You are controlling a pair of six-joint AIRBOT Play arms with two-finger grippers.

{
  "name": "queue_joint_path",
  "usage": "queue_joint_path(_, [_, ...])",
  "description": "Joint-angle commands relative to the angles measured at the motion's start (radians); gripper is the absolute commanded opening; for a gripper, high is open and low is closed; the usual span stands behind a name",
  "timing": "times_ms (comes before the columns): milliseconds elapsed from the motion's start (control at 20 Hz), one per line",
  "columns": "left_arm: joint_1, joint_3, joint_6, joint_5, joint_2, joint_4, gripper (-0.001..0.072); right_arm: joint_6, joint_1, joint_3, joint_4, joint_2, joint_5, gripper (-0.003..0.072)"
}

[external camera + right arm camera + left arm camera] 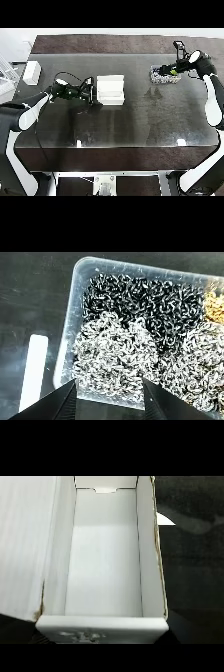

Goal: Fold the box and place the chain.

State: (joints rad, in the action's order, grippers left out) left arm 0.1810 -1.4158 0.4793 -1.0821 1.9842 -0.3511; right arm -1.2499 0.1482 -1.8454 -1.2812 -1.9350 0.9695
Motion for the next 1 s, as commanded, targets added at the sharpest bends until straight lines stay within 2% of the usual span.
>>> queue_joint_path(0, [0.001, 0.0, 0.0, 0.0, -0.001, 0.0, 0.0558, 0.005, 0.0, -0.003, 0.01, -0.026, 0.0, 0.0495])
queue_joint_path(200, [0.001, 0.0, 0.0, 0.0, -0.001, 0.0, 0.0558, 0.005, -0.005, -0.004, 0.01, -0.058, 0.011, 0.0489])
queue_joint_path(250, [0.001, 0.0, 0.0, 0.0, -0.001, 0.0, 0.0558, 0.005, -0.008, -0.004, 0.009, -0.065, 0.011, 0.0462])
queue_joint_path(300, [0.001, 0.0, 0.0, 0.0, -0.001, 0.0, 0.0558, 0.006, -0.011, -0.004, 0.006, -0.07, 0.01, 0.0395])
queue_joint_path(450, [0.001, 0.0, 0.0, 0.0, -0.001, 0.0, 0.0558, 0.02, -0.015, -0.024, 0.006, -0.072, 0.011, 0.0123])
queue_joint_path(550, [0.001, 0.0, 0.0, 0.0, -0.001, 0.0, 0.0558, 0.019, -0.015, -0.058, 0.006, -0.057, 0.02, 0.0005])
queue_joint_path(800, [0.001, 0.0, 0.0, 0.0, -0.001, 0.0, 0.0558, 0.016, -0.018, -0.1, 0.006, 0.042, 0.057, 0.0003])
queue_joint_path(950, [0.001, 0.0, 0.0, 0.0, -0.001, 0.0, 0.0558, 0.016, -0.024, -0.1, 0.006, 0.122, 0.135, 0.0003])
